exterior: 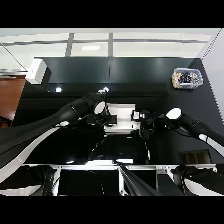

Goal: Fold the box and place the chain.

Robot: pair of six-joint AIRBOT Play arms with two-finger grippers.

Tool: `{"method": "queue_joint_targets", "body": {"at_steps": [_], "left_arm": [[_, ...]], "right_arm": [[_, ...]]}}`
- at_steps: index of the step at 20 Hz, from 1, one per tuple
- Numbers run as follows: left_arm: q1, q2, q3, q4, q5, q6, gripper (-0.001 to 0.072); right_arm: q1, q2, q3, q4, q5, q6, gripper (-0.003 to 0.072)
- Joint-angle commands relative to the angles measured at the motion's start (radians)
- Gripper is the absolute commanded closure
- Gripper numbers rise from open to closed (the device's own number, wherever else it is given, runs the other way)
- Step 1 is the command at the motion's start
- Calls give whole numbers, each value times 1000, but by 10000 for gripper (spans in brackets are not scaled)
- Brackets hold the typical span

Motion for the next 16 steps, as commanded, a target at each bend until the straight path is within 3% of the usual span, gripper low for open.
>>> {"method": "queue_joint_targets", "body": {"at_steps": [1, 9, 10, 11, 12, 13, 16], "left_arm": [[-10, -10, 4, 12, -5, -32, 213], [-34, -71, 90, 51, -69, -22, 220], [-34, -71, 92, 50, -71, -23, 304], [-34, -71, 91, 50, -72, -22, 479], [-34, -71, 91, 47, -71, -22, 544], [-34, -71, 91, 45, -70, -22, 674], [-34, -71, 91, 39, -70, -19, 686]], "right_arm": [[0, -1, 0, 0, 0, 0, 227], [0, -1, 0, 0, 0, 0, 227], [0, -1, 0, 0, 0, 0, 227], [0, -1, 0, 0, 0, 0, 227], [0, -1, 0, 0, 0, 0, 227], [0, -1, 0, 0, 0, 0, 227], [0, -1, 0, 0, 0, 0, 227]]}}
